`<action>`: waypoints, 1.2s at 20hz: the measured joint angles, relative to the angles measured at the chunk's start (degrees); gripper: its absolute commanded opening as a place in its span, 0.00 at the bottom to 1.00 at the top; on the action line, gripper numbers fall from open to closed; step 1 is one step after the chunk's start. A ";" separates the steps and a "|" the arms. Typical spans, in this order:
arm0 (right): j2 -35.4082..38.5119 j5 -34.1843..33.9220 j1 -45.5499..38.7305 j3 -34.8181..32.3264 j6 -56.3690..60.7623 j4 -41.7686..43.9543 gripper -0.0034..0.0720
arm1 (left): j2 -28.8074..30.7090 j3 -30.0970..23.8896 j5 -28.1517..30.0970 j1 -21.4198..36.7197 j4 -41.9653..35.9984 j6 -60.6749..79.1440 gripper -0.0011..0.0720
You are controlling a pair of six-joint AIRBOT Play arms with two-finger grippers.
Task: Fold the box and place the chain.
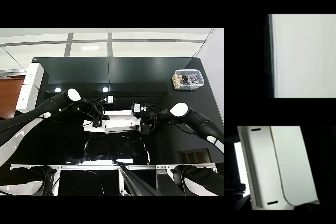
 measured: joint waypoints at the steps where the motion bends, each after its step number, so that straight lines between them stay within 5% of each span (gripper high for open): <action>1: -0.72 0.22 -0.07 -0.04 -1.16 -0.04 0.94 | 0.00 0.00 -0.09 0.00 0.00 0.02 0.05; 20: -8.00 -0.13 -0.31 -0.15 -11.54 2.43 0.94 | 0.00 0.00 -0.81 0.00 0.02 -0.02 0.05; 22: -8.68 -0.22 -0.31 -0.15 -11.56 2.60 0.83 | 0.00 0.00 -0.83 0.00 0.02 -0.02 0.05; 24: -9.05 -0.22 -0.31 -0.15 -11.56 2.84 0.83 | 0.00 0.00 -0.87 0.00 0.02 -0.02 0.05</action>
